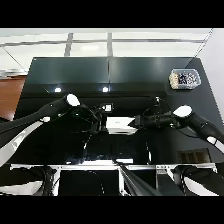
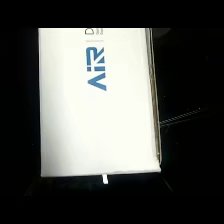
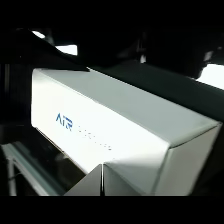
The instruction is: Fold the box and place the chain.
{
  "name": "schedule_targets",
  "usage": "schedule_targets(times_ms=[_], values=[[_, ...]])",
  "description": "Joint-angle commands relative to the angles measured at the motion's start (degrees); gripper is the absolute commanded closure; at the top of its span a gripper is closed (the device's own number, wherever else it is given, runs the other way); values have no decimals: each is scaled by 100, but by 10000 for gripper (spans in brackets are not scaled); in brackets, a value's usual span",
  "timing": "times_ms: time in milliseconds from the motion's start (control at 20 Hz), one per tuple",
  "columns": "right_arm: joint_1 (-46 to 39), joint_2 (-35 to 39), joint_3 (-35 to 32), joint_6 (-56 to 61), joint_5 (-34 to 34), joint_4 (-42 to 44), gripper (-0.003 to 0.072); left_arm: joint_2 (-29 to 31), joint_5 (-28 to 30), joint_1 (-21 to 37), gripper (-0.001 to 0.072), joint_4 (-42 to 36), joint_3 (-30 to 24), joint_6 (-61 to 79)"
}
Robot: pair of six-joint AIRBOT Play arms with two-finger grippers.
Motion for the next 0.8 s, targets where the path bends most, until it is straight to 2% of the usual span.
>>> schedule_targets(times_ms=[0,150,250,350,450,600,750], values=[[-422,321,680,-173,951,-55,674,-2,-28,4,242,4,4,15],[-1113,811,1419,-94,1891,-1088,674,2,-24,7,243,7,4,13],[-1598,1191,1556,138,2269,-1867,674,39,-7,15,225,13,4,15],[-1961,1469,1556,326,2704,-2369,674,153,15,20,-11,57,7,13],[-2199,1661,1556,343,3029,-2677,673,363,2,31,-11,356,4,-50],[-2546,1829,1556,345,3064,-2804,673,872,-70,28,-11,826,4,-673],[-2647,1832,1519,345,2876,-2811,673,1375,-109,-11,-11,514,7,-1019]])
